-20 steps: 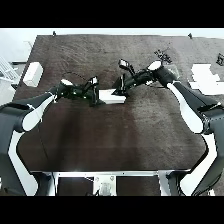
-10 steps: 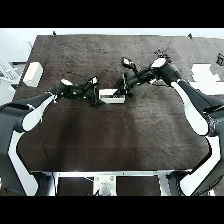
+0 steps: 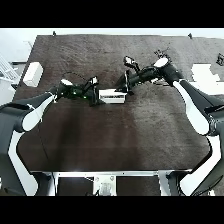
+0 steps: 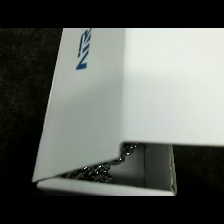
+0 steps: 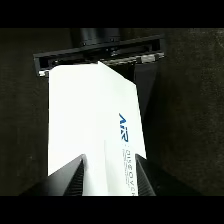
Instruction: Fold the box and place the chain.
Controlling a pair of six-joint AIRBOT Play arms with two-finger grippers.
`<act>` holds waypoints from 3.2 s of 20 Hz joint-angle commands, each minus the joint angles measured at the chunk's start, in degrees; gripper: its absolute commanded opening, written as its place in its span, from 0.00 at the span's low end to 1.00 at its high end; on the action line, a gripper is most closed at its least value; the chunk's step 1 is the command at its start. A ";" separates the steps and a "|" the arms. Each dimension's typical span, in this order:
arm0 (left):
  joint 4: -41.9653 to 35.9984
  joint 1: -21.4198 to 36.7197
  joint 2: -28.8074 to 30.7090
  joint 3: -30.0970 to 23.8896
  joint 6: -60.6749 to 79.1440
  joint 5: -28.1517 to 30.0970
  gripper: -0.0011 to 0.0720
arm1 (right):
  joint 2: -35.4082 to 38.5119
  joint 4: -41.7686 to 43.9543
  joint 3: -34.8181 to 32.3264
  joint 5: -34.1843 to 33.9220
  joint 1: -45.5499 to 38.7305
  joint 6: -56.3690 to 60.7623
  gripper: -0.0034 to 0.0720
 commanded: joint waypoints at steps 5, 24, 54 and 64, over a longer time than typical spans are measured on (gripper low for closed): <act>0.02 0.00 0.00 0.00 0.00 -0.02 0.47 | -0.02 0.28 -4.50 -1.22 0.76 -2.19 0.60; 0.02 0.00 0.00 0.00 0.00 -0.02 0.47 | -0.02 6.12 -2.97 -6.97 1.29 -5.40 0.63; 0.02 0.00 0.00 0.00 0.00 -0.04 0.47 | -1.44 4.00 -4.04 -10.23 1.55 -6.69 0.51; 0.02 0.00 0.00 0.00 0.00 -0.04 0.47 | -1.03 5.86 -2.27 -10.01 1.55 -6.69 0.51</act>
